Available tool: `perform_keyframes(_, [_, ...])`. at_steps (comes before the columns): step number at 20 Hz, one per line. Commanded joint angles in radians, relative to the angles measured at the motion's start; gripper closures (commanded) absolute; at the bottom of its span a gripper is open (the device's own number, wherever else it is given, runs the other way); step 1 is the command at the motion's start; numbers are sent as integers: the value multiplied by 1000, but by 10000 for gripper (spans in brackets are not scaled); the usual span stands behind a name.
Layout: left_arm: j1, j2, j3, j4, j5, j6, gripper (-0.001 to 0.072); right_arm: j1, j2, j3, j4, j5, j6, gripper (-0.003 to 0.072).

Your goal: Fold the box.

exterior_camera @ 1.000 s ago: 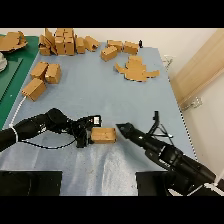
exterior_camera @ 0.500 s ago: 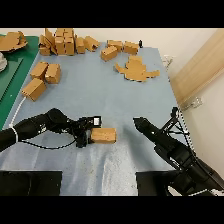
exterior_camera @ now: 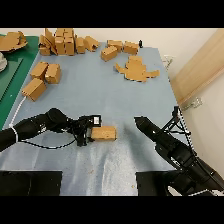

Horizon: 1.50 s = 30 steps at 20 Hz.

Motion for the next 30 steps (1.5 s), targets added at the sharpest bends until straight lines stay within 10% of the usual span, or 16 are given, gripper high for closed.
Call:
perform_keyframes(1, [0, 1, 0, -18, -5, 1, 187, 0, 1, 1, 0, -1, 0, 684])
perform_keyframes(5, [1, 1, 0, -15, 17, -37, 187, 0, 1, 1, 0, -2, 0, 684])
perform_keyframes(12, [85, 2, 1, -9, 481, -431, 186, 0, 1, 1, 3, -2, 0, 684])
perform_keyframes(23, [655, 1, 2, -10, 483, -501, 186, 0, 1, 1, 4, -2, 1, 684])
perform_keyframes(30, [749, -12, 14, -9, 489, -503, 186, 0, 1, 1, 4, -2, 19, 683])
